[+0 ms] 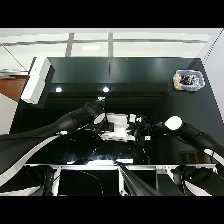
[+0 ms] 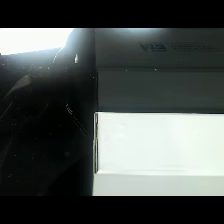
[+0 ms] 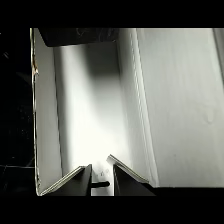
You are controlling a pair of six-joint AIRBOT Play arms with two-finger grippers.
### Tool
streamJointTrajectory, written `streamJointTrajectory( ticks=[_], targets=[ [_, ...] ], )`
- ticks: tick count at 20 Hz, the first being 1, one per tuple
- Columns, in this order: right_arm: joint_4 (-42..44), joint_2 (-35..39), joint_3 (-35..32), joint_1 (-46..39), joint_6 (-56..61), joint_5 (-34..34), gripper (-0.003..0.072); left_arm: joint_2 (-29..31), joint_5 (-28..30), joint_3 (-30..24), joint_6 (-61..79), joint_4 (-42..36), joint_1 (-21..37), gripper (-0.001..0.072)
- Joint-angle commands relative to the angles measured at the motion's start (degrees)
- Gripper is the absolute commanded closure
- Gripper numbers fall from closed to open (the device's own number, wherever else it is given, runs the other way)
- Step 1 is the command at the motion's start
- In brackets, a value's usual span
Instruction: Fold the box and place the chain.
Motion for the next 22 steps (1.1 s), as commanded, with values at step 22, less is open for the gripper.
streamJointTrajectory(
  ticks=[22],
  targets=[
    [1.9, 6.2, 0.2, -5.1, 3.8, 1.6, 0.0629, 0.0, -0.2, 0.0, 0.1, -0.1, 0.0, 0.0678]
  ],
)
